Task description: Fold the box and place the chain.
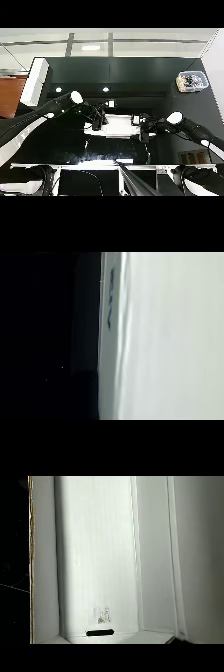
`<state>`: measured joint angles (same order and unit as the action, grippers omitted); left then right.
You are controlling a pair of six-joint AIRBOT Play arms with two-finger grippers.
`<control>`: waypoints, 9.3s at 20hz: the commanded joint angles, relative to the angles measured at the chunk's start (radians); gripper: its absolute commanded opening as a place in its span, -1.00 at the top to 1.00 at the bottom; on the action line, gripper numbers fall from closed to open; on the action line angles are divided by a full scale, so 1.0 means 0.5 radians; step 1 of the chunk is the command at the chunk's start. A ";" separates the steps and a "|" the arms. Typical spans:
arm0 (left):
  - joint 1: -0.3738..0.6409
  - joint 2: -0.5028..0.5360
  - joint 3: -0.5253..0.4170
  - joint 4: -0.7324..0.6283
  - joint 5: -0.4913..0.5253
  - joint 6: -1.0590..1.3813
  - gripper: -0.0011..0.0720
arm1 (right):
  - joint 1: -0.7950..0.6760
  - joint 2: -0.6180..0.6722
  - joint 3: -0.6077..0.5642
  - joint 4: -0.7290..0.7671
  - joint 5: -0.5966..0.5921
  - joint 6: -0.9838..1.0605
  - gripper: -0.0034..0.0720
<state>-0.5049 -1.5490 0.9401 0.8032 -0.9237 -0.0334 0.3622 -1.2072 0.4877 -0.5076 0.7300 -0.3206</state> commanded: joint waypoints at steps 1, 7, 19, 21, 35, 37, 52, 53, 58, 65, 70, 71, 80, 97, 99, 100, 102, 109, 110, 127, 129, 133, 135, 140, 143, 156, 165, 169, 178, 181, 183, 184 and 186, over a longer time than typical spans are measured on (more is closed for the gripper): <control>-0.001 0.001 0.002 0.000 -0.002 0.000 0.91 | 0.002 -0.002 0.000 -0.003 -0.025 0.022 -0.89; -0.001 0.001 0.002 0.000 -0.011 0.000 0.91 | 0.002 -0.002 0.000 -0.004 -0.034 0.034 -0.89; 0.003 0.265 0.002 0.167 -0.069 -0.138 -0.20 | 0.002 -0.003 0.000 -0.011 -0.034 0.035 -0.38; 0.003 0.393 0.002 0.349 -0.101 -0.301 -0.20 | 0.002 -0.003 0.000 -0.011 -0.034 0.034 -0.38; -0.057 0.675 -0.366 -0.800 -0.337 -1.398 0.91 | 0.002 -0.003 0.000 -0.010 -0.035 0.034 -0.38; -0.037 0.675 -0.425 -1.123 0.099 -1.215 0.91 | 0.002 -0.003 0.000 -0.010 -0.035 0.034 -0.38; -0.085 0.228 -0.111 0.090 0.235 -1.759 0.91 | 0.002 -0.003 0.000 -0.008 -0.036 0.034 -0.38; -0.096 0.228 -0.110 0.092 0.218 -1.726 0.91 | 0.002 -0.003 0.000 -0.008 -0.036 0.034 -0.38; 0.014 0.350 -0.058 0.161 0.018 -1.722 0.91 | 0.002 -0.003 0.000 -0.004 -0.039 0.035 -0.38; 0.449 0.938 -0.275 0.192 -0.369 -1.525 0.91 | 0.002 -0.003 0.000 -0.004 -0.040 0.035 -0.38; 0.369 0.940 -0.667 -0.049 -0.191 -0.549 -0.90 | 0.002 -0.003 0.000 -0.004 -0.040 0.035 -0.38; 0.324 0.939 -0.714 -0.046 -0.046 -0.446 -0.99 | 0.002 -0.003 0.000 -0.004 -0.040 0.035 -0.38; -0.008 0.716 -0.655 -0.017 0.421 -0.092 -0.64 | 0.002 -0.003 0.000 -0.004 -0.040 0.035 -0.38; -0.119 0.552 -0.586 -0.455 0.417 -0.079 0.38 | 0.002 -0.003 0.000 -0.004 -0.040 0.035 -0.38; -0.159 0.530 -0.586 -0.457 0.429 -0.052 0.37 | 0.002 -0.003 0.000 -0.003 -0.040 0.035 -0.38; -0.169 0.518 -0.586 -0.457 0.429 -0.043 0.38 | 0.002 -0.003 0.000 -0.003 -0.040 0.035 -0.38; -0.172 0.501 -0.586 -0.456 0.429 -0.044 0.38 | 0.002 -0.003 0.000 -0.004 -0.040 0.035 -0.38; -0.174 0.504 -0.586 -0.421 0.416 -0.063 -0.16 | 0.002 -0.003 0.000 -0.003 -0.040 0.035 -0.38; -0.175 0.504 -0.586 -0.417 0.421 -0.102 -0.14 | 0.002 -0.003 0.000 -0.004 -0.040 0.035 -0.38; 0.853 0.978 -0.724 0.568 -0.288 -2.805 0.90 | 0.002 -0.003 0.000 -0.003 -0.040 0.035 -0.38; 0.947 0.886 -0.816 0.296 -0.292 -2.805 0.90 | 0.002 -0.003 0.000 -0.003 -0.040 0.035 -0.38; 0.912 0.587 -0.893 -0.315 -0.293 -2.454 0.91 | 0.002 -0.003 0.000 -0.004 -0.040 0.035 -0.38; 0.809 0.481 -0.890 -0.554 -0.215 -2.271 0.91 | 0.002 -0.003 0.000 -0.003 -0.040 0.035 -0.38; 0.523 0.424 -0.779 -0.629 -0.148 -2.145 0.90 | 0.002 -0.003 0.000 -0.003 -0.040 0.035 -0.38; 0.526 0.424 -0.733 -0.629 -0.185 -2.104 0.90 | 0.002 -0.003 0.000 -0.004 -0.040 0.035 -0.38; 0.367 0.433 -0.424 -0.461 -0.417 -2.171 -0.74 | 0.002 -0.003 0.000 -0.003 -0.040 0.035 -0.38; -0.182 0.433 -0.047 0.460 -0.154 -3.212 -0.71 | 0.002 -0.003 0.000 -0.003 -0.041 0.035 -0.38; -0.232 0.431 -0.027 0.523 -0.146 -3.383 -0.10 | 0.002 -0.003 0.000 -0.003 -0.041 0.035 -0.38; -0.336 0.428 -0.027 0.547 -0.002 -3.667 -0.10 | 0.002 -0.003 0.000 -0.003 -0.041 0.035 -0.38; -0.389 0.426 -0.026 0.644 -0.007 -3.793 -0.10 | 0.002 -0.003 0.000 -0.003 -0.041 0.035 -0.38; -0.448 0.416 -0.026 0.751 -0.006 -3.918 -0.10 | 0.002 -0.003 0.000 -0.003 -0.041 0.035 -0.38; -0.475 0.407 -0.026 0.816 -0.007 -3.995 -0.10 | 0.002 -0.003 0.000 -0.003 -0.041 0.035 -0.38; -0.516 0.385 -0.026 0.907 -0.005 -4.096 -0.10 | 0.002 -0.003 0.000 -0.003 -0.041 0.035 -0.38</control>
<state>-0.7334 -1.3464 0.9260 1.1782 -0.9279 -1.9888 0.3634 -1.2083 0.4877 -0.5091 0.7094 -0.3031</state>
